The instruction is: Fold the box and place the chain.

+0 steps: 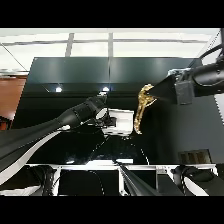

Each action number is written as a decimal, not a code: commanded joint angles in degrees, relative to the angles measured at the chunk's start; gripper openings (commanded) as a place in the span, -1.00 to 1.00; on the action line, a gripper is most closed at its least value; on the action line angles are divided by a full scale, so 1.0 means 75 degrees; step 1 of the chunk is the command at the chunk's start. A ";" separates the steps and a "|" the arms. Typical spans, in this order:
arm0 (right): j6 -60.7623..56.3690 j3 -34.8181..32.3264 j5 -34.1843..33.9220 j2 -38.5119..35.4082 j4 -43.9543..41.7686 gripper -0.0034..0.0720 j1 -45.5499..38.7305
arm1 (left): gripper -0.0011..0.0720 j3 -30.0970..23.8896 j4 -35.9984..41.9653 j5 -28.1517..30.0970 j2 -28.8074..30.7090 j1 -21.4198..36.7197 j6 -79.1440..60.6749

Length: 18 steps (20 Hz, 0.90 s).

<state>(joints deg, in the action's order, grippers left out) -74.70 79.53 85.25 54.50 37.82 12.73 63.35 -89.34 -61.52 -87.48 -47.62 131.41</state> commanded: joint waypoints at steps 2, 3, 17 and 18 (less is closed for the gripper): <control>0.0356 -0.0775 -0.1142 0.0006 -0.1058 -0.88 0.0082 | -0.89 0.0003 0.0003 -0.0003 0.0006 0.0003 0.0000; 0.0356 -0.0839 -0.1268 0.0009 -0.1026 -0.88 0.0079 | -0.89 0.0003 0.0003 -0.0003 0.0006 0.0003 0.0000; -0.0487 -0.2247 -0.0446 0.0015 0.1702 -0.88 0.0082 | -0.89 0.0003 0.0003 -0.0003 0.0006 0.0003 0.0000; -0.0425 -0.2381 -0.0391 0.0015 0.1556 -0.88 0.0082 | -0.89 0.0003 0.0003 -0.0003 0.0006 0.0003 0.0000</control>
<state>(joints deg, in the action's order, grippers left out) -77.73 63.68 80.71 54.59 49.56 13.30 63.35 -89.32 -61.54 -87.48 -47.62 131.41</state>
